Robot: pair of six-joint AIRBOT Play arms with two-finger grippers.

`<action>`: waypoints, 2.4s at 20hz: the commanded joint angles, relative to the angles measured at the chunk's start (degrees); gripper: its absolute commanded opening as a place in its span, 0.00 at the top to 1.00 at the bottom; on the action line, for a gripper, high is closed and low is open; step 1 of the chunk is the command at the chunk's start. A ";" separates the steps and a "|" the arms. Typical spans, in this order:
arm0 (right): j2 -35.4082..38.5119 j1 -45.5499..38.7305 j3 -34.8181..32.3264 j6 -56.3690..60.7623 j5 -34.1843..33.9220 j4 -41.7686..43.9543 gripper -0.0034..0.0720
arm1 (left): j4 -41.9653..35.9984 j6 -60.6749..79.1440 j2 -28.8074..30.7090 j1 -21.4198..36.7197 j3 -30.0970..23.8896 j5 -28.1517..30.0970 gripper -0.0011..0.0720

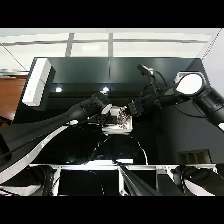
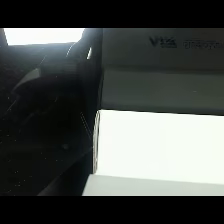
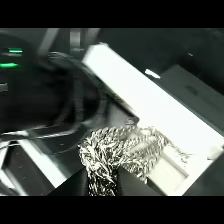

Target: Fold the box and place the chain.

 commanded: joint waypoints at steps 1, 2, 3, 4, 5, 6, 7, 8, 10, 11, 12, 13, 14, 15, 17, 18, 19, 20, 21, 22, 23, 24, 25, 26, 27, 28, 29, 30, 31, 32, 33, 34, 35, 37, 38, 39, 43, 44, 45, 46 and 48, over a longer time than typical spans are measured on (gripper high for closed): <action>-0.46 0.66 -2.38 2.58 -2.38 -2.89 0.73 | 0.00 0.00 -0.07 0.00 -0.02 0.13 0.95; -0.46 0.63 -2.36 3.26 -2.21 -4.22 0.57 | 0.00 0.00 -0.07 0.00 -0.02 0.13 0.95; -0.44 0.44 -2.29 3.69 -1.81 -5.99 0.57 | 0.00 0.00 -0.07 0.00 -0.02 0.13 0.95; -0.11 -0.61 -2.27 4.00 -0.26 -7.58 0.57 | -0.02 0.00 -0.07 0.00 -0.02 0.09 0.95; 0.50 -2.45 -2.27 4.00 1.46 -8.83 0.57 | -0.02 0.00 -0.07 0.00 -0.02 0.02 0.95; 1.68 -5.20 -2.27 3.96 3.06 -10.45 0.57 | -0.04 0.00 -0.07 0.00 -0.02 -0.07 0.95; 3.06 -8.11 -2.27 3.98 4.00 -12.94 0.58 | -0.09 0.00 -0.07 0.00 -0.02 -0.07 0.95; 4.79 -11.28 -2.29 4.20 4.39 -17.18 0.58 | -0.57 0.00 -0.07 0.00 -0.02 -0.04 0.95; 7.32 -16.48 -2.32 5.77 4.52 -24.46 0.58 | -1.14 0.00 -0.07 0.00 -0.02 0.39 0.95; 7.76 -18.49 -2.32 5.90 4.48 -25.49 0.58 | -1.33 0.00 -0.07 0.00 -0.02 0.39 0.95; 7.80 -20.06 -2.34 5.86 4.44 -25.46 0.58 | -1.33 0.00 -0.09 0.00 -0.02 0.37 0.95; 7.80 -20.90 -2.34 5.73 3.93 -25.49 0.58 | -1.40 0.00 -0.07 0.00 -0.02 0.33 0.95; 7.80 -21.16 -2.34 5.27 2.95 -25.49 0.58 | -1.55 0.00 -0.07 0.00 -0.02 0.20 0.95; 7.80 -21.11 -2.34 5.11 1.79 -25.42 0.58 | -1.53 0.02 -0.07 0.00 -0.02 -0.15 0.95; 7.80 -21.11 -2.34 4.87 0.26 -24.83 0.58 | -1.20 0.42 -0.07 0.02 -0.02 -0.09 0.95; 7.80 -21.14 -2.34 4.81 0.33 -24.87 0.58 | -1.05 0.37 -0.04 0.04 0.04 -0.07 0.95; 7.80 -21.14 -2.34 4.39 0.52 -24.87 0.58 | -0.83 0.35 -0.04 0.02 0.26 -0.07 0.95; 7.80 -21.14 -2.34 4.20 0.68 -24.87 0.58 | -0.87 0.28 -0.04 0.02 0.61 0.09 0.95; 7.80 -21.14 -2.34 4.11 0.63 -24.87 0.58 | -0.87 0.13 -0.04 0.02 1.03 0.11 0.95; 7.80 -21.14 -2.34 4.13 0.57 -24.83 0.58 | -0.85 0.11 -0.04 0.02 1.51 0.20 0.95; 7.80 -21.14 -2.34 4.13 0.57 -24.83 0.58 | -0.85 -0.07 -0.02 0.00 1.95 0.48 0.95; 7.80 -21.14 -2.34 4.13 0.61 -24.83 0.58 | -0.72 -0.66 0.09 0.00 2.21 0.85 0.90; 7.80 -21.14 -2.34 4.13 0.63 -24.85 0.58 | -0.74 -1.57 0.46 -0.02 2.36 1.09 0.61; 7.80 -21.14 -2.34 4.15 0.63 -24.85 0.58 | -0.57 -1.55 1.07 -0.09 2.51 1.07 0.35; 7.80 -21.14 -2.34 4.11 0.61 -24.92 0.58 | 0.28 -1.51 2.16 -0.13 2.51 0.98 0.16; 7.80 -21.14 -2.34 4.11 0.61 -25.03 0.58 | 1.44 -0.50 3.45 -0.24 2.51 0.52 0.12; 7.80 -21.14 -2.34 4.13 0.66 -25.07 0.58 | 3.63 1.22 5.29 -0.44 2.49 -0.55 0.12; 7.80 -21.14 -2.34 4.13 0.70 -25.05 0.58 | 6.29 2.99 7.61 -0.79 2.27 -1.99 0.12; 7.80 -21.14 -2.34 4.13 0.81 -25.05 0.58 | 9.25 4.90 10.23 -0.96 1.75 -3.41 0.12; 7.80 -21.14 -2.34 4.15 0.85 -25.05 0.58 | 12.44 5.92 13.20 -1.05 0.55 -4.81 0.12; 7.80 -21.14 -2.34 4.17 0.83 -25.03 0.58 | 16.44 6.12 16.70 -0.66 -1.70 -6.43 0.12; 7.80 -21.14 -2.34 4.20 0.83 -25.03 0.58 | 18.36 6.08 19.96 0.76 -4.72 -7.19 0.12; 7.80 -21.14 -2.34 4.22 0.79 -25.00 0.58 | 18.27 6.08 23.52 3.72 -8.79 -7.23 0.12; 7.80 -21.11 -2.34 4.22 0.79 -24.85 0.58 | 13.86 6.45 30.64 11.69 -17.86 -2.93 0.12; 7.80 -21.14 -2.34 4.22 0.76 -24.85 0.58 | 9.14 7.39 34.14 16.13 -22.43 2.16 0.12; 7.80 -21.14 -2.34 4.22 0.72 -24.85 0.58 | 0.66 12.11 37.64 21.05 -27.39 9.92 0.12; 7.72 -21.11 -2.34 4.44 0.28 -24.81 0.58 | -49.88 81.31 42.07 32.61 -41.72 24.26 0.13; 7.69 -21.11 -2.34 4.81 0.13 -24.81 0.58 | -56.00 95.91 41.38 33.09 -43.17 22.27 0.13; 7.67 -21.11 -2.34 4.98 0.15 -24.83 0.58 | -58.10 104.96 40.41 32.81 -43.89 21.49 0.13; 7.67 -21.11 -2.34 5.01 0.15 -24.81 0.58 | -57.72 112.21 39.41 32.04 -44.06 21.44 0.02; 7.65 -21.11 -2.36 5.25 0.13 -24.79 0.58 | -56.43 127.95 37.33 30.51 -43.95 21.68 0.00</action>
